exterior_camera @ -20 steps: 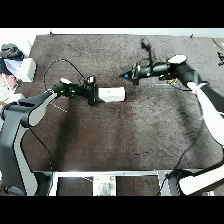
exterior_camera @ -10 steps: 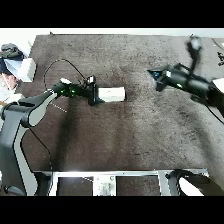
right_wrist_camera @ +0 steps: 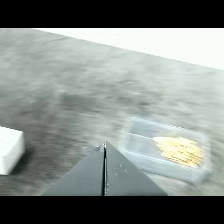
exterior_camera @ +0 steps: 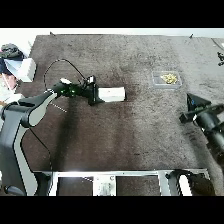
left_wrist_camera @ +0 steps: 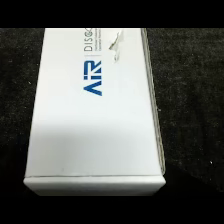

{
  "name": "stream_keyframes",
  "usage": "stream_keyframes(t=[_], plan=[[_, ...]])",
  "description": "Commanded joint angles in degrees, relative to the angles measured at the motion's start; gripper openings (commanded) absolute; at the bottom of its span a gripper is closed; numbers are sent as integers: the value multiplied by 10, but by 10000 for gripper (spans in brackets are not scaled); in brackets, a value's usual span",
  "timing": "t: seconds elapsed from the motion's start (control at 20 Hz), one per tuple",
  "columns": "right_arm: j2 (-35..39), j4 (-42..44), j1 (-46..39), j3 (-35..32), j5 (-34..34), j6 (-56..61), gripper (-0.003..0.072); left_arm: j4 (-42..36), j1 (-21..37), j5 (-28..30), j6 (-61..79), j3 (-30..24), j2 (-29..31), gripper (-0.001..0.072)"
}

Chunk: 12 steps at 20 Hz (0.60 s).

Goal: Fold the box and place the chain.

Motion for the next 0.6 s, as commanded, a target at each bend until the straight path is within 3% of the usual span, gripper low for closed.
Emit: stream_keyframes(t=[0.0, 0.3, 0.35, 0.4, 0.55], plan=[[96, 0, -15, -90, -59, 0, 10, 0, 0, -3, 0, 1, 0, 356], [100, 0, -14, -116, -72, 0, 10, 0, 0, -7, -2, 1, 0, 339], [100, 0, -14, -116, -72, 0, 10, 0, 0, -8, -16, 1, 0, 150], [100, 0, -14, -116, -71, 0, 10, 1, 0, -10, -19, 1, 1, 13], [100, 0, -14, -116, -73, 0, 10, -13, 0, -7, -31, 2, 9, 11]])
